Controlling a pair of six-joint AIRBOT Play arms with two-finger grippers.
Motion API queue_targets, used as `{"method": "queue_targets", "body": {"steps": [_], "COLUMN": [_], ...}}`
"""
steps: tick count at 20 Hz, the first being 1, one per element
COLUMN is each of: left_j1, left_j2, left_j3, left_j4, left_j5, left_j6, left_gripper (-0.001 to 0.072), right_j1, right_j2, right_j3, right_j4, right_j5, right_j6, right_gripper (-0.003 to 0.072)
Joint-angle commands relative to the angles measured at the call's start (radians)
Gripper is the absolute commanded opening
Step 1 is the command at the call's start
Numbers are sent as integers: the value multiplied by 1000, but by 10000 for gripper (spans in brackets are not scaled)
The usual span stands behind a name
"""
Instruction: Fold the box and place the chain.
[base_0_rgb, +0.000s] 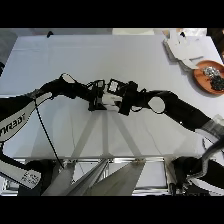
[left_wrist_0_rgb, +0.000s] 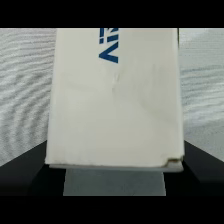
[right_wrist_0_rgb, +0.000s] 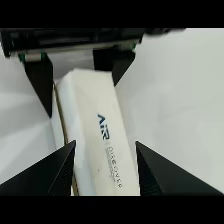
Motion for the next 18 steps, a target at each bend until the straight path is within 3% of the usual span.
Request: {"method": "queue_targets", "body": {"steps": [1, 2, 3, 4, 9, 13, 18], "left_j1": [0, 0, 0, 0, 0, 0, 0], "left_j2": [0, 0, 0, 0, 0, 0, 0], "left_j3": [0, 0, 0, 0, 0, 0, 0], "left_j4": [1, 1, 1, 1, 1, 0, 1], "left_j5": [0, 0, 1, 0, 0, 1, 0], "left_j6": [1, 1, 1, 1, 1, 1, 1], "left_gripper": [412, 412, 412, 412, 412, 412, 412], "right_j1": [0, 0, 0, -1, -92, -137, -137], "right_j2": [45, 45, 45, 45, 37, -39, -151], "right_j3": [0, 0, 0, 0, -14, -60, -72], "right_j4": [-1, 0, 0, 0, 213, 413, 486], "right_j5": [-24, -21, -21, -21, -25, -20, 50], "right_j6": [82, 130, 180, 226, 465, 477, 474], "right_gripper": [406, 359, 223, 12, 9, 7, 7]}}
